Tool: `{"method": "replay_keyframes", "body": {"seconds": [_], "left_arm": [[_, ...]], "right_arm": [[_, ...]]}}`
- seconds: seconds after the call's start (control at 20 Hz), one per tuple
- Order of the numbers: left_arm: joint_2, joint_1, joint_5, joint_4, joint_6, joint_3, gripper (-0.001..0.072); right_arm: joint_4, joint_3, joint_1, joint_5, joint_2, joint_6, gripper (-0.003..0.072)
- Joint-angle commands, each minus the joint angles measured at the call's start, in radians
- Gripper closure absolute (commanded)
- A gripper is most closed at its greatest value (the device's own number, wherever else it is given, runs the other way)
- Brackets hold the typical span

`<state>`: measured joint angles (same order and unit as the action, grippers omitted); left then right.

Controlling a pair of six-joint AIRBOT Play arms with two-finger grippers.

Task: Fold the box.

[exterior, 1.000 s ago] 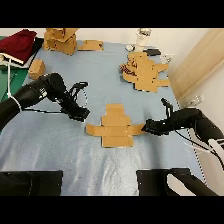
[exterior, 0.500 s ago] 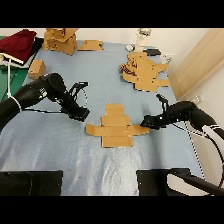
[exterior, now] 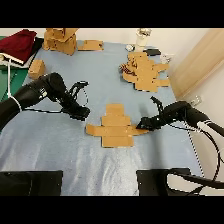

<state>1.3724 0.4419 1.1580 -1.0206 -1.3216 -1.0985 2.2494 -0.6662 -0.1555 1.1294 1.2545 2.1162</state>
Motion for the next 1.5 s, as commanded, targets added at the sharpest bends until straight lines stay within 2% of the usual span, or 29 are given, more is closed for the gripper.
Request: {"method": "replay_keyframes", "body": {"seconds": [0.0,0.05,0.1,0.15,0.2,0.3,0.5,0.55,0.65,0.85,1.0,1.2,1.3,1.45], "left_arm": [[-0.001,0.000,0.005,0.040,0.002,0.000,0.0696],[-0.001,0.000,0.005,0.055,0.021,0.000,0.0695],[-0.001,-0.002,0.005,0.067,0.042,0.000,0.0639],[-0.001,-0.009,0.011,0.080,0.048,-0.001,0.0355],[-0.001,-0.023,0.027,0.097,0.048,-0.003,0.0236],[-0.001,-0.063,0.084,0.146,0.062,-0.003,0.0235],[-0.001,-0.153,0.137,0.246,0.139,0.033,0.0230],[-0.001,-0.169,0.141,0.280,0.161,0.055,0.0173],[-0.001,-0.188,0.115,0.333,0.208,0.111,0.0157],[0.037,-0.188,0.035,0.369,0.263,0.188,0.0156],[0.109,-0.188,0.019,0.458,0.332,0.190,0.0157],[0.198,-0.188,0.019,0.510,0.387,0.188,0.0157],[0.212,-0.188,0.020,0.517,0.393,0.183,0.0158],[0.211,-0.188,0.021,0.603,0.482,0.182,0.0170]], "right_arm": [[0.041,-0.001,0.001,0.032,0.010,0.041,0.0567],[0.065,-0.001,0.002,0.039,0.010,0.058,0.0682],[0.083,-0.001,0.007,0.049,0.010,0.087,0.0683],[0.089,-0.001,0.026,0.050,0.010,0.100,0.0685],[0.095,0.001,0.055,0.049,0.009,0.113,0.0685],[0.108,0.022,0.142,0.020,-0.010,0.129,0.0686],[0.108,0.113,0.330,-0.177,-0.167,0.124,0.0686],[0.103,0.134,0.365,-0.211,-0.209,0.115,0.0686],[0.096,0.166,0.422,-0.249,-0.270,0.096,0.0687],[0.069,0.182,0.478,-0.261,-0.304,0.045,0.0686],[0.067,0.182,0.494,-0.259,-0.309,0.027,0.0686],[0.066,0.181,0.494,-0.243,-0.315,0.019,0.0686],[0.066,0.182,0.494,-0.232,-0.315,0.019,0.0686],[0.063,0.182,0.494,-0.230,-0.315,0.019,0.0686]]}}
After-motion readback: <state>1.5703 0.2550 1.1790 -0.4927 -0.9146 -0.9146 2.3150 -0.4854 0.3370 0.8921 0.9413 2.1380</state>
